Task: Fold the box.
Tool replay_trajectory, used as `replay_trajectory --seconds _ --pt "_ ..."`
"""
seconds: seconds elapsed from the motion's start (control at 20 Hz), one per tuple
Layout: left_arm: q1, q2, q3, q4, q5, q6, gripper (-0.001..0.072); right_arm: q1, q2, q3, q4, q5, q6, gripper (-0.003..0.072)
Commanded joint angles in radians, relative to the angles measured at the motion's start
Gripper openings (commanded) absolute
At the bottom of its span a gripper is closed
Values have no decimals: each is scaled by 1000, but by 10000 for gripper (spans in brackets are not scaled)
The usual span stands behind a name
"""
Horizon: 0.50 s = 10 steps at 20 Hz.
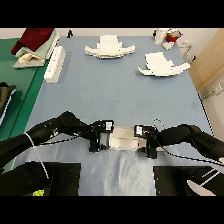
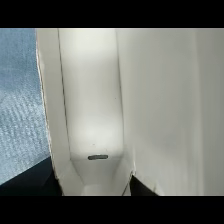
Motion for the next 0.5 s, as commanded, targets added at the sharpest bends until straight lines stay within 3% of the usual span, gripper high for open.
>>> replay_trajectory --seconds 0.0,0.45 --pt "-34 -24 -1 -10 19 10 698 1 1 0 0 1 0 487" --pt "-50 -84 -1 -35 54 6 697 1 1 1 0 1 0 487"
